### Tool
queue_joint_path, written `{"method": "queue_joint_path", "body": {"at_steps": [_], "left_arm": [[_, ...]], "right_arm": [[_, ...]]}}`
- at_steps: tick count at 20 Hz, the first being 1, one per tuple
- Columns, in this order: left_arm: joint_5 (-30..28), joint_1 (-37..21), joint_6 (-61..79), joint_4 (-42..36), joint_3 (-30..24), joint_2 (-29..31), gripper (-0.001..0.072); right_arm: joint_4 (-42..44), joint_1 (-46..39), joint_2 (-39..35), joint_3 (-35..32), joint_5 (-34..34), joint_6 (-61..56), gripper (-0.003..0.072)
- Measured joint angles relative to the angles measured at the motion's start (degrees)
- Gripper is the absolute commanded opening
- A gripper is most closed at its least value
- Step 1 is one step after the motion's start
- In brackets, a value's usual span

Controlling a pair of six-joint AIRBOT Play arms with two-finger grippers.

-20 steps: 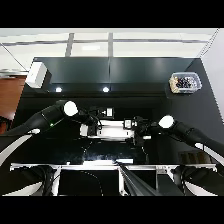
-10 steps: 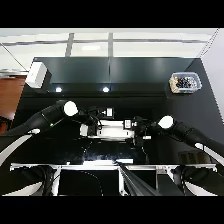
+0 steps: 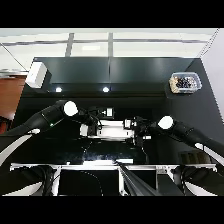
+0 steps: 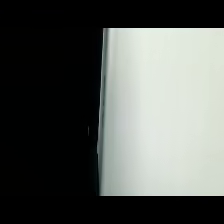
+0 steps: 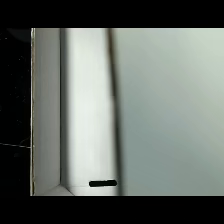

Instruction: Fold the box and place the chain.

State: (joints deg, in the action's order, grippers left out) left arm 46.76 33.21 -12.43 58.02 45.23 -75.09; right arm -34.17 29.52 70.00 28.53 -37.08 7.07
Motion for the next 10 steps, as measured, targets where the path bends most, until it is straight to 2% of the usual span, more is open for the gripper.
{"method": "queue_joint_path", "body": {"at_steps": [10], "left_arm": [[0.02, 0.0, 0.0, 0.0, 0.0, 0.0, 0.0026]], "right_arm": [[-0.31, -1.03, 0.0, 0.0, -1.95, -0.44, 0.0634]]}}
